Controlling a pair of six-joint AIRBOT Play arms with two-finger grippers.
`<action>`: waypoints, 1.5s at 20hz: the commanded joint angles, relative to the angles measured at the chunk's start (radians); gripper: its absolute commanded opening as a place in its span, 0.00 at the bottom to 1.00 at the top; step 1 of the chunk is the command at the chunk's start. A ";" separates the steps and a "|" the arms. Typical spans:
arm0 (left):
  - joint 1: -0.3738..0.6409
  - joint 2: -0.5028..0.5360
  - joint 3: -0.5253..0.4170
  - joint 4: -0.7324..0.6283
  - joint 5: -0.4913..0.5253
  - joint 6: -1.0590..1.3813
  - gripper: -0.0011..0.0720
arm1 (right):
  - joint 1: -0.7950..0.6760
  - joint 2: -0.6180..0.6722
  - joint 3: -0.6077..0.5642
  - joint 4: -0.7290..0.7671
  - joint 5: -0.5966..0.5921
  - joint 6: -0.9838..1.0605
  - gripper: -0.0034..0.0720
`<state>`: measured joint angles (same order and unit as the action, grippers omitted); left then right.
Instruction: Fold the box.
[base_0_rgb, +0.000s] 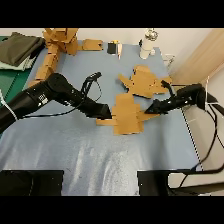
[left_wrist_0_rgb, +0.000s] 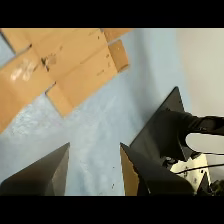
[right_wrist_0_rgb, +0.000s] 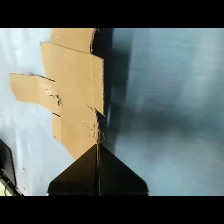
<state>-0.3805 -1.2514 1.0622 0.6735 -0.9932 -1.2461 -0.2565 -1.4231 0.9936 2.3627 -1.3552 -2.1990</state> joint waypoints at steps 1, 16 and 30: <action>0.089 -0.001 -0.011 0.007 -0.073 0.051 0.68 | 0.157 0.186 -0.227 0.127 0.210 0.010 0.05; 0.445 -0.189 -0.201 -0.186 -0.205 0.360 0.79 | 0.706 0.612 -0.631 0.121 0.694 0.009 0.05; 0.420 -0.334 -0.199 -0.355 -0.351 0.598 0.55 | 0.720 0.612 -0.631 0.084 0.693 0.079 0.05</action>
